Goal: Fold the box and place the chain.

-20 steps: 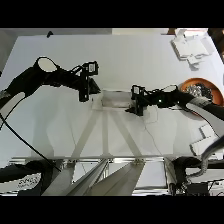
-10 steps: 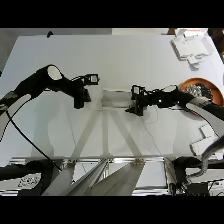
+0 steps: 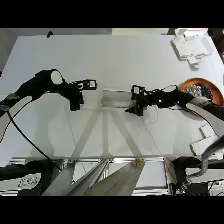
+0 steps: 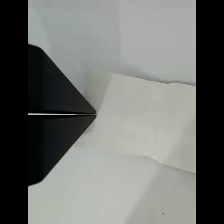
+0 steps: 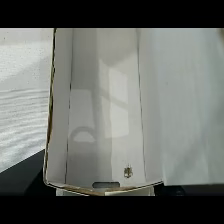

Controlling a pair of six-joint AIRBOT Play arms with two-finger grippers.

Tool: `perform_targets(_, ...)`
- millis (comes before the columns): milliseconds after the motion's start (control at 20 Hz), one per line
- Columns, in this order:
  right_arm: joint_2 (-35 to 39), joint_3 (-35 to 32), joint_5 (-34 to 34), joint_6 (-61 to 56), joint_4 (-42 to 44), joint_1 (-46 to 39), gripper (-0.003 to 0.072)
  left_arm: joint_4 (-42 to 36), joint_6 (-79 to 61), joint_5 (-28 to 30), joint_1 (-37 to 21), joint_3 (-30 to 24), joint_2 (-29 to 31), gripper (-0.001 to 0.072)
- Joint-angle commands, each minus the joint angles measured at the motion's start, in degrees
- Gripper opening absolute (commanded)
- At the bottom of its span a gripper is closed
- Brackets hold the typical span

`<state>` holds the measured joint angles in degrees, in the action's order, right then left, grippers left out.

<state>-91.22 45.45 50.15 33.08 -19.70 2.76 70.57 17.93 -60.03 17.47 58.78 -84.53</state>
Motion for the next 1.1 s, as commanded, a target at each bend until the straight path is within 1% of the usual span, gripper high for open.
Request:
perform_targets(0, 0.0, 0.0, 0.0, 0.0, 0.0, 0.0, 0.0526, -3.7, 0.1, -0.2, 0.5, 0.0, 3.4, 0.0012)
perform_targets(150, 0.0, 0.0, 0.0, 0.0, 0.0, 0.0, 0.0526, -7.7, -1.2, -0.2, 0.6, 0.0, 7.0, 0.0015)
perform_targets(250, 0.0, 0.0, 0.0, 0.0, 0.0, 0.0, 0.0526, -11.3, -5.0, -0.4, 0.6, 0.0, 7.9, 0.0015)
perform_targets(300, 0.0, 0.0, 0.0, 0.0, 0.0, 0.0, 0.0526, -14.4, -6.7, -0.4, 0.6, 0.0, 7.9, 0.0045)
perform_targets(350, 0.0, 0.0, 0.0, 0.0, 0.0, 0.0, 0.0526, -17.0, -9.0, -0.2, 0.9, -0.1, 7.8, 0.0149)
perform_targets(400, 0.0, 0.0, 0.0, 0.0, 0.0, 0.0, 0.0526, -18.7, -12.4, 0.3, 1.3, -0.1, 7.7, 0.0282)
perform_targets(450, 0.0, 0.0, 0.0, 0.0, 0.0, 0.0, 0.0526, -19.1, -15.5, 0.9, 1.9, -0.1, 7.5, 0.0340)
perform_targets(550, 0.0, 0.0, 0.0, 0.0, 0.0, 0.0, 0.0526, -19.1, -19.3, 2.1, 2.7, -0.1, 6.1, 0.0344)
perform_targets(600, 0.0, 0.0, 0.0, 0.0, 0.0, 0.0, 0.0526, -19.1, -20.2, 2.2, 3.0, -0.1, 5.0, 0.0357)
perform_targets(750, 0.0, 0.0, 0.0, 0.0, 0.0, 0.0, 0.0526, -19.1, -20.6, 2.2, 3.3, -0.1, 1.8, 0.0354)
perform_targets(1050, 0.0, 0.0, 0.0, 0.0, 0.0, 0.0, 0.0526, -19.3, -22.9, 4.8, 4.6, -0.1, -1.0, 0.0349)
